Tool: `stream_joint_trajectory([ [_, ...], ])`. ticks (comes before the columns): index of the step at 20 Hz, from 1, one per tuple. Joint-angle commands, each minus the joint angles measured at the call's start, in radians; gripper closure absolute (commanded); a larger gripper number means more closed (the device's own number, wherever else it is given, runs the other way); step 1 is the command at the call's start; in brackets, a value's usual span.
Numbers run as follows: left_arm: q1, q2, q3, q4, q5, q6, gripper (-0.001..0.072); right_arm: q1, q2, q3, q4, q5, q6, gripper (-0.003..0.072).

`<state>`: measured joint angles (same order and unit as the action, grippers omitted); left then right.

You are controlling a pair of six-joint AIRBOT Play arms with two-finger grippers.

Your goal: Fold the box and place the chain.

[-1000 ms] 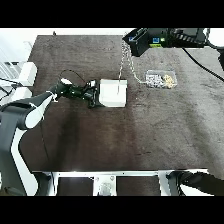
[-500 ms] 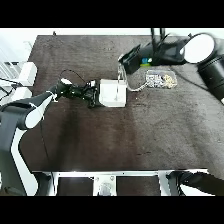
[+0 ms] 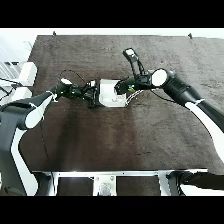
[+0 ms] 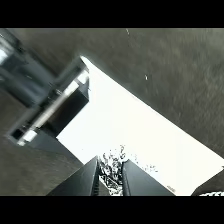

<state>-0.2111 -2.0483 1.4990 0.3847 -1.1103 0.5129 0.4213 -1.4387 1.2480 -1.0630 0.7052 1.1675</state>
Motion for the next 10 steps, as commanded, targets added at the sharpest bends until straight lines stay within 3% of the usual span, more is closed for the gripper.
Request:
stream_joint_trajectory([
  [1,0.0,0.0,0.0,0.0,0.0,0.0,0.0362,0.001,-0.05,-0.014,0.021,-0.033,-0.002,0.0683],
  [5,0.0,0.0,0.0,0.0,0.0,0.0,0.0363,0.001,-0.052,-0.009,0.042,-0.054,-0.002,0.0665],
  [6,0.0,0.0,0.0,0.0,0.0,0.0,0.0362,0.0,-0.051,-0.005,0.042,-0.048,-0.002,0.0488],
  [7,0.0,0.0,0.0,0.0,0.0,0.0,0.0362,0.0,-0.048,-0.002,0.04,-0.037,-0.002,0.0242],
  [8,0.0,0.0,0.0,0.0,0.0,0.0,0.0362,0.0,-0.041,-0.001,0.034,-0.032,-0.002,0.0172],
  [10,0.0,0.0,0.0,0.0,0.0,0.0,0.0362,-0.008,-0.021,-0.001,0.023,-0.032,-0.002,0.0172],
])
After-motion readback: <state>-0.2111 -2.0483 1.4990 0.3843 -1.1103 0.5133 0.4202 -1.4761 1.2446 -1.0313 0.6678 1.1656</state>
